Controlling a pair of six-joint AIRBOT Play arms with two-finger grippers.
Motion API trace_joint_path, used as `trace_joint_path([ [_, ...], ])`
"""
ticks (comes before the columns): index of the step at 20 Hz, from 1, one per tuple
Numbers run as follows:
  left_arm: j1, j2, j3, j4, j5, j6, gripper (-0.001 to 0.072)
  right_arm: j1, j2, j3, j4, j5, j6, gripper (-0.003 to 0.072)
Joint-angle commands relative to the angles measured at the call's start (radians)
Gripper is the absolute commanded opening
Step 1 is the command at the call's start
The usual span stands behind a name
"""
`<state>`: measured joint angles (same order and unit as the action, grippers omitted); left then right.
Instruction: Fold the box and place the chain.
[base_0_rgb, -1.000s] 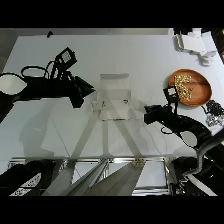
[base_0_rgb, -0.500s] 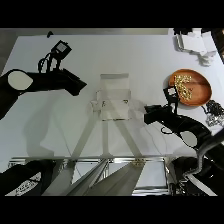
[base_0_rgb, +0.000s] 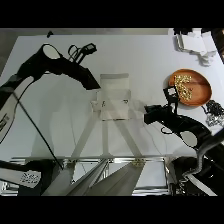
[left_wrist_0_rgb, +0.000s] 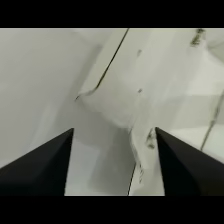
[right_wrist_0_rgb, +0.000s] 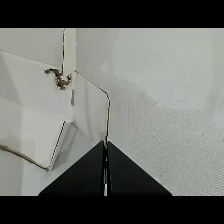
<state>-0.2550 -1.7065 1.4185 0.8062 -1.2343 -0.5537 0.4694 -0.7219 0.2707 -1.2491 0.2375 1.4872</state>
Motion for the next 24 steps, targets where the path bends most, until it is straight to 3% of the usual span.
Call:
trace_joint_path([
  [1, 0.007, -0.189, 0.087, -0.18, -0.158, 0.086, 0.0651, 0.001, 0.001, -0.001, 0.0, 0.0, 0.0, 0.0008],
  [8, -0.001, -0.254, 0.088, -0.215, -0.12, 0.092, 0.0631, 0.001, 0.001, -0.001, 0.0, 0.0, 0.0, 0.0008],
  [9, -0.005, -0.254, 0.088, -0.215, -0.124, 0.124, 0.059, 0.001, 0.001, -0.001, 0.0, 0.0, 0.0, 0.0008],
  [11, -0.021, -0.254, 0.088, -0.215, -0.125, 0.199, 0.0372, 0.001, 0.001, -0.001, 0.0, 0.0, 0.0, 0.0008],
  [12, -0.03, -0.254, 0.088, -0.215, -0.124, 0.224, 0.0321, 0.001, 0.001, -0.001, 0.0, 0.0, 0.0, 0.0008],
  [14, -0.046, -0.254, 0.088, -0.215, -0.124, 0.242, 0.001, 0.001, 0.001, -0.001, 0.0, 0.0, 0.0, 0.0008],
  [24, -0.052, -0.253, 0.088, -0.215, -0.124, 0.236, 0.0015, 0.001, 0.001, -0.001, 0.0, 0.0, 0.0, 0.0008],
])
